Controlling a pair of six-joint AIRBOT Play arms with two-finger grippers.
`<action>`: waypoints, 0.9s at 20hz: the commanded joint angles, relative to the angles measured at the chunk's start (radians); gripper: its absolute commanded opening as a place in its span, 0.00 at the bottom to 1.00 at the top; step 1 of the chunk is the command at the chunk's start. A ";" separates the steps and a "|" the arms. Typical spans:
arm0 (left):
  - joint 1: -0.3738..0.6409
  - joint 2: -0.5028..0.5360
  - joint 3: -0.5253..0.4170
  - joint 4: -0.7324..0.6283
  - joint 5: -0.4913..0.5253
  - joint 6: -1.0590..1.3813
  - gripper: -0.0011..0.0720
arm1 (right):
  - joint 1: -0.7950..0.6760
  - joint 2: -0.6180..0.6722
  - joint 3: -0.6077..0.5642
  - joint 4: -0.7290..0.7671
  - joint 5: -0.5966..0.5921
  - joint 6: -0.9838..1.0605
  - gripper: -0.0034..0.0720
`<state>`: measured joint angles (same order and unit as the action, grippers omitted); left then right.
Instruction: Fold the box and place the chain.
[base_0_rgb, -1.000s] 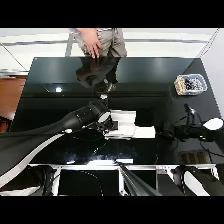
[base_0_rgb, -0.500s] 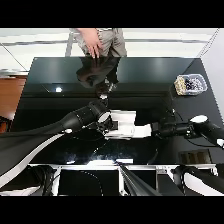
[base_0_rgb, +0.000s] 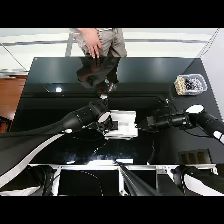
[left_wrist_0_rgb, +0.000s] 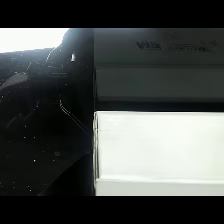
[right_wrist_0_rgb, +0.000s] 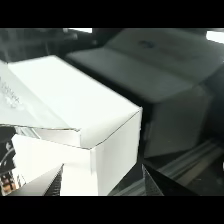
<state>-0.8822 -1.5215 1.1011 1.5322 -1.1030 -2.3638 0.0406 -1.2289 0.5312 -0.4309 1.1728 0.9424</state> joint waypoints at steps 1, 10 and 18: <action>0.001 0.000 0.001 0.000 0.000 0.000 0.06 | 0.081 -0.001 0.007 -0.007 -0.061 0.060 0.80; 0.001 0.000 0.001 0.000 0.000 0.000 0.06 | 0.335 -0.001 0.107 -0.136 -0.318 0.256 0.80; 0.001 0.000 0.001 0.000 0.000 0.000 0.06 | 0.423 -0.001 0.153 -0.412 -0.350 0.567 0.80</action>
